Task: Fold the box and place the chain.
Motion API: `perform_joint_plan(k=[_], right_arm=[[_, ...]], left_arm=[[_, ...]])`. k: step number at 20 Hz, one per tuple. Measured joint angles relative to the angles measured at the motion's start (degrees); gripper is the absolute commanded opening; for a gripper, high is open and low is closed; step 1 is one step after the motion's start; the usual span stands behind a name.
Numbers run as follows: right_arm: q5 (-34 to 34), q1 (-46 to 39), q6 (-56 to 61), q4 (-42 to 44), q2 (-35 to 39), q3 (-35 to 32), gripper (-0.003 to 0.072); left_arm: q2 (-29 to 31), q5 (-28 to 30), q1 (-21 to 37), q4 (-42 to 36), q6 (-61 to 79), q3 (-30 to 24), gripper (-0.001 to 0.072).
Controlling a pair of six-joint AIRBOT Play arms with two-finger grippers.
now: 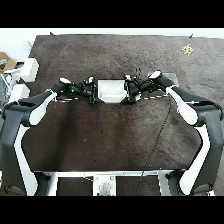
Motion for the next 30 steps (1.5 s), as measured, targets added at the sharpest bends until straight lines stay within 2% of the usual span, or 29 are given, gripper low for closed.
perform_joint_plan(k=[6,9,11,12,13,17,22,27,30], right_arm=[[0.22,-2.27,9.01,-10.45,5.79,-0.13,0.0686],[0.74,-3.10,12.98,-9.64,9.68,-0.02,0.0665],[2.40,-3.69,15.34,-8.15,11.65,0.00,0.0169],[3.58,-3.78,16.22,-6.34,12.31,0.02,0.0037],[5.51,-3.76,16.90,-4.37,12.68,0.00,0.0006],[7.17,-2.93,17.18,5.20,13.44,-0.59,0.0006],[-3.93,0.11,13.86,13.53,11.10,-1.42,0.0006],[-12.72,0.96,11.34,15.67,8.00,-1.62,0.0005],[-15.30,1.09,10.40,15.54,6.86,-1.64,0.0005]], left_arm=[[0.02,0.42,0.00,-0.33,-0.20,0.02,0.0222],[0.02,0.44,0.02,-0.28,-0.20,0.02,0.0222],[0.04,0.42,0.02,-0.24,-0.20,0.02,0.0222],[0.02,0.39,0.02,-0.24,-0.20,0.02,0.0222],[0.04,0.39,0.02,-0.22,-0.20,0.02,0.0223],[0.02,0.31,0.02,-0.15,-0.17,0.02,0.0222],[0.02,0.22,0.02,-0.09,-0.15,0.02,0.0222],[0.02,0.20,0.02,-0.09,-0.15,0.02,0.0222],[0.02,0.20,0.02,-0.09,-0.15,0.02,0.0222]])
